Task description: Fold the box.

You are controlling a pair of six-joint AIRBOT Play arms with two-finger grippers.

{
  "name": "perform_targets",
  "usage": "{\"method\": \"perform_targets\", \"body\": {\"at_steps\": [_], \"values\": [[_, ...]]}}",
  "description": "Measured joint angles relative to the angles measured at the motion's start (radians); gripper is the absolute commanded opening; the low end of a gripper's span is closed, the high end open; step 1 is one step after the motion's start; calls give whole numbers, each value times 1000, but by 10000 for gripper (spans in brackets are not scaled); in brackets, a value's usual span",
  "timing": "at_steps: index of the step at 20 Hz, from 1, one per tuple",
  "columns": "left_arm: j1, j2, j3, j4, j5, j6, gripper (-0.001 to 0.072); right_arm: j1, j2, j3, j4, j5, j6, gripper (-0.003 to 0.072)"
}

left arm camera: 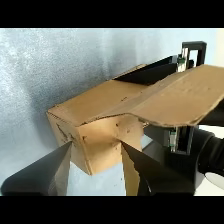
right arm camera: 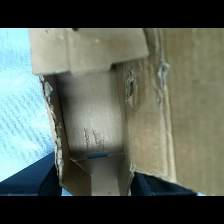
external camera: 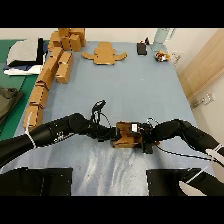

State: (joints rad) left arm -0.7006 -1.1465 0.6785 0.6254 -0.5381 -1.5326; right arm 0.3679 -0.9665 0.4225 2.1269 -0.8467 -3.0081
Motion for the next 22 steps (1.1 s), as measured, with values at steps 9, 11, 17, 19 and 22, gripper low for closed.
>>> {"method": "perform_targets", "body": {"at_steps": [9, 11, 17, 19, 22], "values": [[-25, -2, 55, 213, -36, -227, 490, 0, 0, 0, 0, 0, 0, 468], [-54, -5, 99, 369, -75, -364, 490, 0, 0, 0, 0, 0, 0, 468], [-138, -39, 175, 634, -161, -658, 490, 0, 0, 0, 0, 0, 0, 468], [-160, -63, 204, 663, -169, -694, 490, 0, 0, 0, 0, 0, 0, 468], [-185, -117, 253, 692, -195, -724, 490, 0, 0, 0, 0, 0, 0, 468]]}}
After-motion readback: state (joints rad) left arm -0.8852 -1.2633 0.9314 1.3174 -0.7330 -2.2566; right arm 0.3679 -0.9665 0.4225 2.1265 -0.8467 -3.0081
